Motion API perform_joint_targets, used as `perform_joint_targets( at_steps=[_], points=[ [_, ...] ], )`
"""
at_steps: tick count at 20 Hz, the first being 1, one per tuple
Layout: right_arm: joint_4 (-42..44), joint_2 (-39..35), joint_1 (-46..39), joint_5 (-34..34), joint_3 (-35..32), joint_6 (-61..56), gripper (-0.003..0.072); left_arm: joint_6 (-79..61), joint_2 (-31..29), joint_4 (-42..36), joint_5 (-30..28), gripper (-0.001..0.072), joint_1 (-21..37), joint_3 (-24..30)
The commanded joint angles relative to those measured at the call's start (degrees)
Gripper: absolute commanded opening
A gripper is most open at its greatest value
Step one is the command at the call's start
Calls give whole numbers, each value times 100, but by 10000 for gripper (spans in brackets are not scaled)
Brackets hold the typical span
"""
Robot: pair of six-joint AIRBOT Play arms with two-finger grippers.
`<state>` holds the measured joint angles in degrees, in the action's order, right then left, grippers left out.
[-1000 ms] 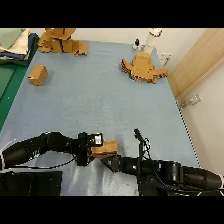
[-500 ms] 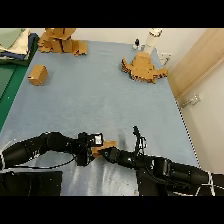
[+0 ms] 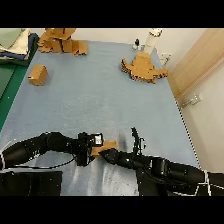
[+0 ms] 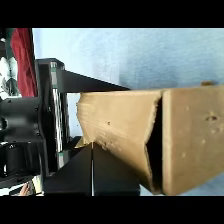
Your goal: Fold the box.
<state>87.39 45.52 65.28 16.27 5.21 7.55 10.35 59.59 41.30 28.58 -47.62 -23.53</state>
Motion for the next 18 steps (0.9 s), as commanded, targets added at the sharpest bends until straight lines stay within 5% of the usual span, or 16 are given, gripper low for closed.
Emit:
perform_joint_targets(
  at_steps=[1,7,10,14,18],
  points=[
    [-4,118,7,-22,-4,4,4,0,-4,0,0,364,-4,0],
    [-17,-17,9,151,17,219,3,-2,-7,0,4,363,-4,0],
    [-11,-431,2,-323,131,557,3,-2,-4,0,2,364,-4,0],
    [-153,-1228,-144,-2332,525,1399,3,-2,-4,0,2,363,-4,0],
    [-1403,-1832,-249,-4927,1019,1392,3,-2,-4,0,4,363,-4,0]
  ],
)
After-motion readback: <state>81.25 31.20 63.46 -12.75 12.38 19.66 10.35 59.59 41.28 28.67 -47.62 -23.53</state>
